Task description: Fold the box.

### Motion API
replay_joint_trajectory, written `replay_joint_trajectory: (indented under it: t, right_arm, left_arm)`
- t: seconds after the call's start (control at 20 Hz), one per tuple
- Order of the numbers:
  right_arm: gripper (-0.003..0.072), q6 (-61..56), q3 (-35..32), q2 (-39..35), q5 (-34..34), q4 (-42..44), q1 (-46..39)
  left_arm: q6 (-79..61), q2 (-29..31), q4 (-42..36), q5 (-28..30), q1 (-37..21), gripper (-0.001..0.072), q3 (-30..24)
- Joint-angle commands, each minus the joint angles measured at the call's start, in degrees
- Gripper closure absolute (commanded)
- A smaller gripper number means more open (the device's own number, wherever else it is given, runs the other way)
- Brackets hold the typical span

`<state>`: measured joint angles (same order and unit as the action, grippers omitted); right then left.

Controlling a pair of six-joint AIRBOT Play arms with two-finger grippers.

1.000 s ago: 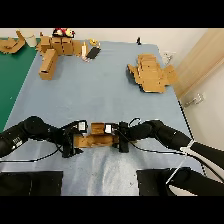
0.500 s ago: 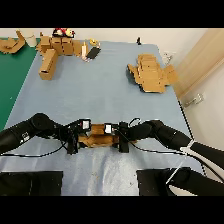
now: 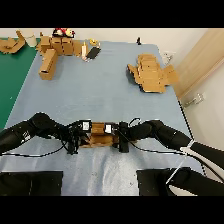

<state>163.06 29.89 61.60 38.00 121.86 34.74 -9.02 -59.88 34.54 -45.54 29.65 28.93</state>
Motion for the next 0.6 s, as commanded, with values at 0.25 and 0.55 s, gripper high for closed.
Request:
replay_joint_trajectory:
  t: [0.25, 0.55]
  right_arm:
    - [0.019, 0.0, 0.04, 0.0, 0.0, 0.02, 0.0]
    - [0.019, 0.0, 0.04, 0.0, 0.0, 0.02, 0.0]
  left_arm:
    - [-3.93, -1.27, -2.58, 5.2, 2.84, 0.055, 0.07]
    - [-5.55, -1.27, -2.38, 5.73, 3.58, 0.0548, 0.04]
